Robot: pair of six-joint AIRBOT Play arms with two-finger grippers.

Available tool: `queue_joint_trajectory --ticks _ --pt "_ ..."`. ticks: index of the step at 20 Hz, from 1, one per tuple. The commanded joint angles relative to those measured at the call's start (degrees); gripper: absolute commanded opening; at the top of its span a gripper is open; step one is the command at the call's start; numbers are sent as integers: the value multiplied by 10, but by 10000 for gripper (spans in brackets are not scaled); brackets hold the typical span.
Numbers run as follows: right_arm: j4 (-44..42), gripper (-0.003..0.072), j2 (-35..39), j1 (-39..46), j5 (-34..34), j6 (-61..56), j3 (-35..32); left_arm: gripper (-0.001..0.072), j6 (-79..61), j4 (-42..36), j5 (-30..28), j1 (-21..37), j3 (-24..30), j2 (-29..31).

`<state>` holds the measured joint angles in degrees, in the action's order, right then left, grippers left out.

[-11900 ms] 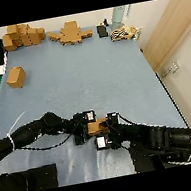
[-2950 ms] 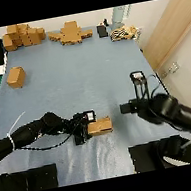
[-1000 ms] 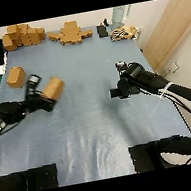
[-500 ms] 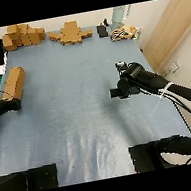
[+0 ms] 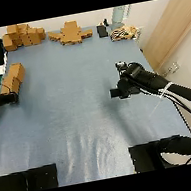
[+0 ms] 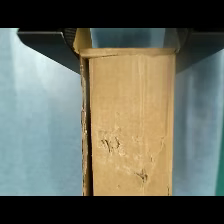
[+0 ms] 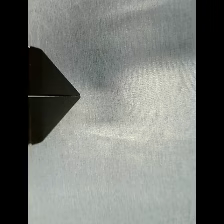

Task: Fold the box.

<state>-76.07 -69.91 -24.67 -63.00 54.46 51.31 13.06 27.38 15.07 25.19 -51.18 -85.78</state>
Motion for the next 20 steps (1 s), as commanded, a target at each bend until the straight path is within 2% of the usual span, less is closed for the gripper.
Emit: queue_joint_trajectory --ticks 1,6,8,14,16,20 --pt "0 5 0 0 0 0 0 475 14 5 35 -15 -98 -70" --pt "0 4 0 0 0 0 0 475 59 16 34 -34 -237 -137" --pt "0 4 0 0 0 0 0 475 127 64 36 -34 -271 -159" --pt "0 4 0 0 0 0 0 475 230 235 88 -33 -283 -171" --pt "0 4 0 0 0 0 0 475 241 255 101 -33 -283 -172" --pt "0 5 0 0 0 0 0 475 247 301 187 -34 -283 -194"
